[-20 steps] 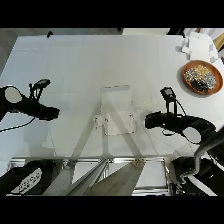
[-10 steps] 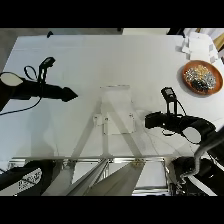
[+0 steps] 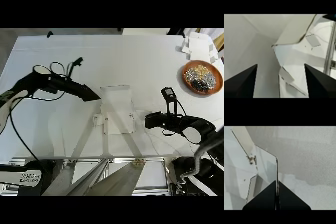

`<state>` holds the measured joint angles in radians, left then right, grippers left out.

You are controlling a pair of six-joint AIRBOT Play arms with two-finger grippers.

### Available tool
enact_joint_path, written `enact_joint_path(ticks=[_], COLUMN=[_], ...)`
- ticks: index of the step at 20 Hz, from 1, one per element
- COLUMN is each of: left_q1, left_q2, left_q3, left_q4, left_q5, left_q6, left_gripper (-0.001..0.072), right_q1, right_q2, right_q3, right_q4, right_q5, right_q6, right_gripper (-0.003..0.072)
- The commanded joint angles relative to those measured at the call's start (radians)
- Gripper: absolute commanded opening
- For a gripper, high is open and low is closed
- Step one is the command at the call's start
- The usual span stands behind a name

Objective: Fold the box and place the chain.

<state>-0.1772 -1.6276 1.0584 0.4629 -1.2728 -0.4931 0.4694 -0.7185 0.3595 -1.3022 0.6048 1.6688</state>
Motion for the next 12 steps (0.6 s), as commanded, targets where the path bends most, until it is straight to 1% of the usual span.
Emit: enact_joint_path(ticks=[1,4,8,9,11,12], left_q1=[-0.09,-0.129,-0.15,-0.153,-0.152,-0.149], left_q2=[-0.074,-0.101,-0.109,-0.109,-0.109,-0.109], left_q3=[0.008,0.008,0.008,0.008,0.008,0.008], left_q4=[-0.022,-0.022,-0.029,-0.028,-0.028,-0.027], left_q5=[0.077,0.064,0.047,0.046,0.058,0.067], left_q6=[0.086,0.117,0.169,0.18,0.18,0.18], left_gripper=[0.0643,0.0643,0.0624,0.06,0.0408,0.0343], right_q1=[0.001,0.001,0.001,0.001,0.001,0.001], right_q2=[-0.001,-0.001,-0.001,-0.001,-0.001,-0.001], right_q3=[0.0,0.0,0.0,0.0,0.0,0.0], right_q4=[0.0,0.0,0.0,0.0,0.0,0.0], right_q5=[0.0,0.0,0.001,0.001,0.003,0.007], right_q6=[-0.001,-0.001,-0.001,-0.001,-0.001,-0.001], right_gripper=[0.001,0.001,0.001,0.001,0.001,0.001])
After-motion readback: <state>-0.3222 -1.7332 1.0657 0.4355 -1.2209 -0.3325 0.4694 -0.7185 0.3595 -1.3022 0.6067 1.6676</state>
